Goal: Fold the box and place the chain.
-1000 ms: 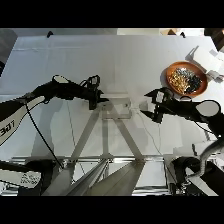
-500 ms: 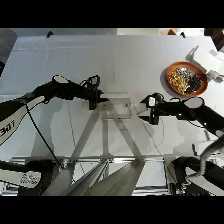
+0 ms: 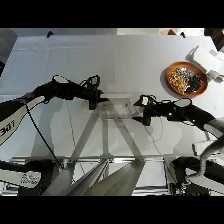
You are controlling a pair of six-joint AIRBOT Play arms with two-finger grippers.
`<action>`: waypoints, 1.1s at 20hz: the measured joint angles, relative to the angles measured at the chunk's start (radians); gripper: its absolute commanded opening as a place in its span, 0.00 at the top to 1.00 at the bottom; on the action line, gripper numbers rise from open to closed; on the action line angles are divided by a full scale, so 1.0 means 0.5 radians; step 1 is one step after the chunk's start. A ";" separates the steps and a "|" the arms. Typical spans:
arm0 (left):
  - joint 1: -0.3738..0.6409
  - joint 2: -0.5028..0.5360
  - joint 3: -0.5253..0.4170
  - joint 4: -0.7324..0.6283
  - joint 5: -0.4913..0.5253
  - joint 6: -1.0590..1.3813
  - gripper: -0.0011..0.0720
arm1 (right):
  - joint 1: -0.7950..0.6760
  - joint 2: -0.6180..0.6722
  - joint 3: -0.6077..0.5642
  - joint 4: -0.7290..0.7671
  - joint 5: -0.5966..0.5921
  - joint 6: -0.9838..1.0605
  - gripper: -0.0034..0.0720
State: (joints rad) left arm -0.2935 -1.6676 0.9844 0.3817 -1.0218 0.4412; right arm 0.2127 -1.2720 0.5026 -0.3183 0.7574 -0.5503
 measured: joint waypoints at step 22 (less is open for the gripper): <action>0.000 0.000 0.000 0.000 0.001 0.000 0.97 | -0.004 -0.047 0.038 0.099 -0.119 0.463 0.00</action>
State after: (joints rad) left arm -0.2935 -1.6676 0.9844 0.3817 -1.0214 0.4412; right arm 0.2108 -1.2953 0.5217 -0.2687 0.6979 -0.3187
